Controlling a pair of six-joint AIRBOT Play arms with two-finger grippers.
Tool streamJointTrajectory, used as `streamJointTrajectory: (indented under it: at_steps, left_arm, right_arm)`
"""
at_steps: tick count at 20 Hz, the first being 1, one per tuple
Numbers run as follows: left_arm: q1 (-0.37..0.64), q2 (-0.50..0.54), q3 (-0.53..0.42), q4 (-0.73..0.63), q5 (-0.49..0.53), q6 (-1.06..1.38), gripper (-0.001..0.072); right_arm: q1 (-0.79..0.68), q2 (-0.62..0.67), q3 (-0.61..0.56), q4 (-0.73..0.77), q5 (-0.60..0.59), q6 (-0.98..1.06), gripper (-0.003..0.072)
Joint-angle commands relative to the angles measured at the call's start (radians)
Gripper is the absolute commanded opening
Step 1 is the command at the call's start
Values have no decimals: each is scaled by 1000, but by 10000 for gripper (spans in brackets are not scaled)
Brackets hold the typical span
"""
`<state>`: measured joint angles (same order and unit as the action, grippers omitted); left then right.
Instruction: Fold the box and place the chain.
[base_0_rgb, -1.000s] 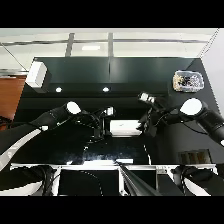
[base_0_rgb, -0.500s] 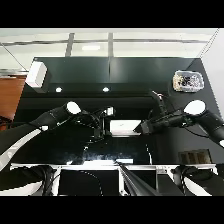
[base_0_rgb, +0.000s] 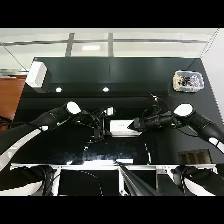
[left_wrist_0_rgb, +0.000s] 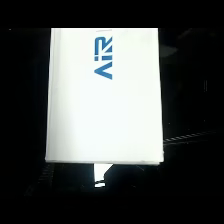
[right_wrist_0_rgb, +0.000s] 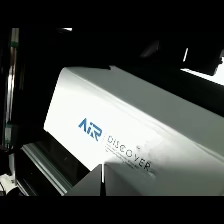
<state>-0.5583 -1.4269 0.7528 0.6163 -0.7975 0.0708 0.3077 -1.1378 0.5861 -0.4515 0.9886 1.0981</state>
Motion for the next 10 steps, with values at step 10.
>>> streamJointTrajectory:
  at_steps: [10]
  left_arm:
    - [-1, 0, -1, 0, 0, 0, 398]
  right_arm:
    - [12, -18, -2, -130, -32, 61, 8]
